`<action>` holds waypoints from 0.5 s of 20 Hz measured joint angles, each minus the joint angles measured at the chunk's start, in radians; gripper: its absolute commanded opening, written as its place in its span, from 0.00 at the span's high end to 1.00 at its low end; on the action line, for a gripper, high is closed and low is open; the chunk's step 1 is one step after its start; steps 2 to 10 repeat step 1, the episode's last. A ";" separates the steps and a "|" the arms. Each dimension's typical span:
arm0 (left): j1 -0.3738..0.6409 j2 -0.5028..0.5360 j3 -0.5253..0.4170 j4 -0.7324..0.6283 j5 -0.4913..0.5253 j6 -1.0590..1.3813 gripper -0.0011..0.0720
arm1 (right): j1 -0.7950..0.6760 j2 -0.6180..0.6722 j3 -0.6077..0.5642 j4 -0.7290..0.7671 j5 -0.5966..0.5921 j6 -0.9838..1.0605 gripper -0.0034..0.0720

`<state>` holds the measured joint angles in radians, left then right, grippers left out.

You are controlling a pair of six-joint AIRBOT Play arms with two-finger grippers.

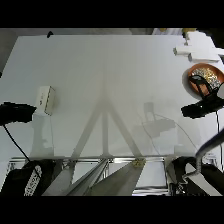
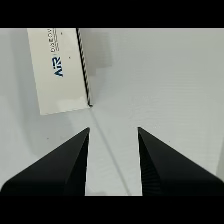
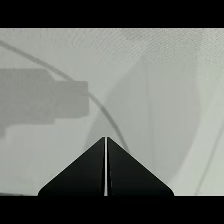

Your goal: Fold the box and place the chain.

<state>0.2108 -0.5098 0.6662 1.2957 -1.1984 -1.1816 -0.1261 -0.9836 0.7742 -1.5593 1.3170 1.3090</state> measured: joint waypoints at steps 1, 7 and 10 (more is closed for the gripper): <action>0.000 0.000 0.000 0.000 0.001 0.000 0.52 | 0.000 0.000 0.000 0.000 0.000 0.000 0.94; 0.000 0.000 0.000 0.000 0.001 0.000 0.52 | 0.000 0.000 0.000 0.000 0.000 0.000 0.94; 0.000 0.000 0.000 0.000 0.001 0.000 0.52 | 0.000 0.000 0.000 0.000 0.000 0.000 0.94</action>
